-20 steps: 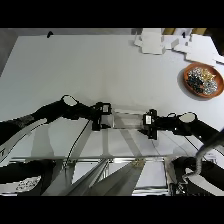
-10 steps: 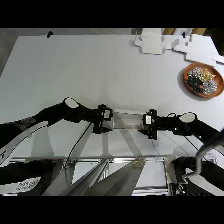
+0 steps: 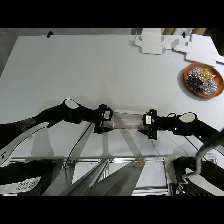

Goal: Fold the box and place the chain.

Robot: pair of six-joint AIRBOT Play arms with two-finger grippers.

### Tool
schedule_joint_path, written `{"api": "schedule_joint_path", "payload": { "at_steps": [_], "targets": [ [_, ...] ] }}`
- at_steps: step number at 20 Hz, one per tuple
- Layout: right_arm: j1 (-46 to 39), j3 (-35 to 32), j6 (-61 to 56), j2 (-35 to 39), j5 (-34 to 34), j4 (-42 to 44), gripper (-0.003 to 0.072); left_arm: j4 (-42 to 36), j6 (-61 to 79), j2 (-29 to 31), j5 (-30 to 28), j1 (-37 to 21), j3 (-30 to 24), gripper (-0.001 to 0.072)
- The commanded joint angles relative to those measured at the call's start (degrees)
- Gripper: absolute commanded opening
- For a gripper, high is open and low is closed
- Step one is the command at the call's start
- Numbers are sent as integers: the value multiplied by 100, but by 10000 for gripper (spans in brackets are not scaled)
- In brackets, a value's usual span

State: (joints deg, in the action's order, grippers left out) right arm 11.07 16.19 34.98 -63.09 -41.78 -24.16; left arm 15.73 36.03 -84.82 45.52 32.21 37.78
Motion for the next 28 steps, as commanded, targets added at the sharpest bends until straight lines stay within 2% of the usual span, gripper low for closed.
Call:
{"api": "schedule_joint_path", "payload": {
  "at_steps": [1, 10, 17, 23, 28],
  "targets": [
    [0, 0, 2, 0, -2, 0, 412, -247, 17, 0, -9, 4, -2, 695],
    [0, 0, 2, 0, -2, 0, 412, -658, 365, -101, -33, 251, -2, 695],
    [0, 0, 2, 0, -2, 0, 412, -741, 363, -129, -33, 232, -2, 692],
    [0, 0, 2, 0, -2, 0, 412, -627, 74, -122, 188, -125, -4, 693],
    [0, 0, 2, 0, -2, 0, 412, -581, 85, -111, 205, -149, -20, 693]
  ]
}}
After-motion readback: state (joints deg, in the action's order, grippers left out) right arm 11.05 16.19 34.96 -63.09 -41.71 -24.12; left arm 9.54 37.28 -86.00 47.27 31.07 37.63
